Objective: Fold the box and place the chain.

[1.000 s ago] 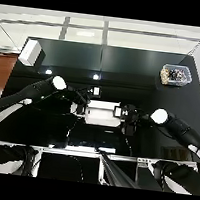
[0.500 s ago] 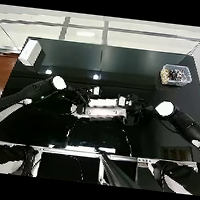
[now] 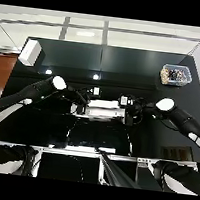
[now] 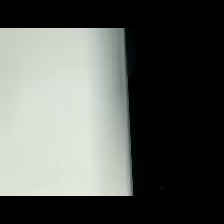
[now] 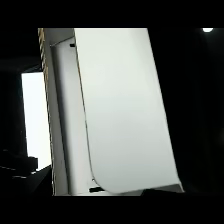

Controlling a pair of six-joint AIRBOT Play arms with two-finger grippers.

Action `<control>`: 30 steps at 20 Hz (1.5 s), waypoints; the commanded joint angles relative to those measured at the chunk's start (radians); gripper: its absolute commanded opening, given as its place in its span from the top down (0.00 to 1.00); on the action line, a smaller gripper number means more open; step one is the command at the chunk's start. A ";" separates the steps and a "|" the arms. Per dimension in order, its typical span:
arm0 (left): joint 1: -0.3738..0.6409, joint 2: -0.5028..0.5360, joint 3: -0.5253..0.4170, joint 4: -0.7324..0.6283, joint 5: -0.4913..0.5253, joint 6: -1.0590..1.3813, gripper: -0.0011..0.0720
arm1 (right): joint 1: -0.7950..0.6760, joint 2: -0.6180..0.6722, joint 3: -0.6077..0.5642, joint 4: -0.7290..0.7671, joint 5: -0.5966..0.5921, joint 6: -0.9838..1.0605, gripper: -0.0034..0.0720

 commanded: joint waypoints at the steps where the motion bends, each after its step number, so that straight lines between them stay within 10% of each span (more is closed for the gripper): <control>1: 0.000 0.000 0.000 0.000 0.001 0.000 0.95 | 0.002 -0.050 -0.001 0.003 0.027 -0.031 0.05; 30: 0.000 0.000 0.000 0.000 -0.024 -0.001 0.95 | 0.029 -0.148 0.012 -0.112 -0.039 0.079 0.05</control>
